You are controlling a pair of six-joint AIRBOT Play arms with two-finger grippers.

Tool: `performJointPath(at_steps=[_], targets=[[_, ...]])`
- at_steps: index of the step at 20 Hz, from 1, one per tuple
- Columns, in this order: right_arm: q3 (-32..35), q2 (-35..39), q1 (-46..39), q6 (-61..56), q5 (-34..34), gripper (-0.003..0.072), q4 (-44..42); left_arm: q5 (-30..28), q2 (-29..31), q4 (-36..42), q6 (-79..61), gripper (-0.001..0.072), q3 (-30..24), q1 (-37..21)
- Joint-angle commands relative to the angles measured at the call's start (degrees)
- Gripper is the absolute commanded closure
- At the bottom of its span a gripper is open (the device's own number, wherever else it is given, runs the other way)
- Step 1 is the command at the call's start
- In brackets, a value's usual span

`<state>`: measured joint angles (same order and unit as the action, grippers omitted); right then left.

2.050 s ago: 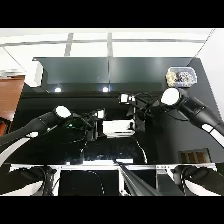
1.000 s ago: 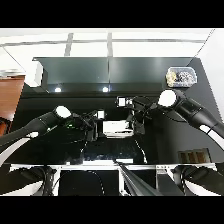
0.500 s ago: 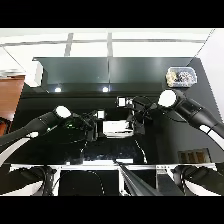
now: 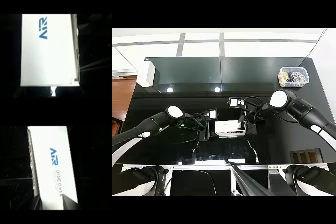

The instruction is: Fold the box and place the chain.

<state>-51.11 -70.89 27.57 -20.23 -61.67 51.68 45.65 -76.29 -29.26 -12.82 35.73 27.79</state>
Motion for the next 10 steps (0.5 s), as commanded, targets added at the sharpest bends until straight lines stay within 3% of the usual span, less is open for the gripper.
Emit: performJointPath(at_steps=[1, 4, 6, 10], targets=[[0.0, 0.0, 0.1, -0.4, -1.2, 0.0358, 0.0, 0.0, 0.0, 0.0, 0.0, 0.0321, 0.0, 0.0], [0.0, 0.0, 0.1, -0.5, -1.4, 0.0355, 0.0, 0.0, 0.0, 0.0, 0.0, 0.0321, 0.0, 0.0], [0.0, 0.0, 0.1, -0.8, -0.8, 0.0298, 0.0, 0.0, 0.0, 0.0, 0.0, 0.0321, 0.0, 0.0], [0.0, 0.0, 0.1, -2.0, -0.9, 0.0298, 0.0, 0.1, 0.0, 0.0, 0.0, 0.0321, 0.0, 0.0]])
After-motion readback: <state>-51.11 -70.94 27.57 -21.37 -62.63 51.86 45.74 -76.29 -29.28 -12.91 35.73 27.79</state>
